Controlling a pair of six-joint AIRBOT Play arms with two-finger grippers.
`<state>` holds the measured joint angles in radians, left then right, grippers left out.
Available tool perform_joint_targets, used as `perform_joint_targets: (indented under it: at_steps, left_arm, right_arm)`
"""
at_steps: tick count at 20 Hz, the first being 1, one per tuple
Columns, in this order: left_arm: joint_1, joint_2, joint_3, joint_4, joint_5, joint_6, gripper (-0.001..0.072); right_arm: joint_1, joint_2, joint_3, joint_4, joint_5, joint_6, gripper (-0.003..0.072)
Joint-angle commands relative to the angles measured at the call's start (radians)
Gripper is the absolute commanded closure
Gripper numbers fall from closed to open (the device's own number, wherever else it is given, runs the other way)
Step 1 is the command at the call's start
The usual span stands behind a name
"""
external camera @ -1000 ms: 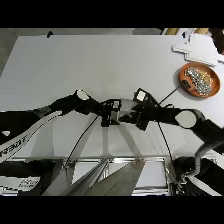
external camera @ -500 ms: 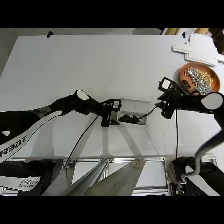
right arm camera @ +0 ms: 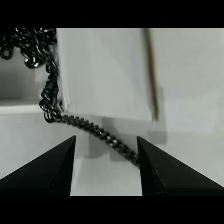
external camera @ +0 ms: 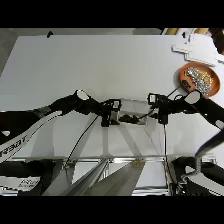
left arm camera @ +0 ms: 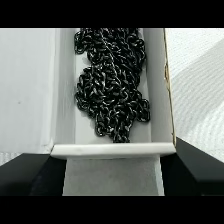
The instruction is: Fold the box and place the chain.
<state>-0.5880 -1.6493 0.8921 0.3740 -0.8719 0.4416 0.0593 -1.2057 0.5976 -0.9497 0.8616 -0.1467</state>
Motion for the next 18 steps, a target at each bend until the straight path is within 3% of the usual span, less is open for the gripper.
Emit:
perform_joint_targets:
  at_steps: [1, 2, 3, 4, 6, 12, 16, 18]
  left_arm:
    - [0.000, 0.001, 0.001, 0.000, 0.000, 0.000, 0.0502]
    - [0.000, 0.001, 0.001, 0.000, 0.000, 0.000, 0.0502]
    - [0.000, 0.001, 0.001, 0.000, 0.000, 0.000, 0.0502]
    - [0.000, 0.001, 0.001, 0.000, 0.000, 0.000, 0.0502]
    - [0.000, 0.001, 0.001, 0.000, 0.000, 0.000, 0.0502]
    - [0.000, 0.001, 0.001, 0.000, 0.000, 0.000, 0.0502]
    - [0.000, 0.001, 0.001, 0.000, 0.000, 0.000, 0.0502]
    - [0.000, 0.001, 0.001, 0.000, 0.000, 0.000, 0.0502]
  right_arm:
    - [0.002, -0.045, -0.002, 0.050, -0.005, -0.133, 0.0291]
    - [0.002, -0.051, -0.005, 0.047, -0.005, -0.145, 0.0295]
    - [0.002, -0.053, -0.007, 0.033, 0.001, -0.142, 0.0384]
    - [0.002, -0.048, -0.007, 0.029, 0.023, -0.138, 0.0522]
    - [0.002, -0.016, -0.008, 0.022, 0.072, -0.108, 0.0667]
    - [0.002, 0.286, -0.008, -0.178, 0.201, 0.159, 0.0667]
    - [0.028, 0.513, -0.008, -0.105, 0.326, 0.256, 0.0667]
    - [0.081, 0.583, -0.019, -0.006, 0.324, 0.256, 0.0667]
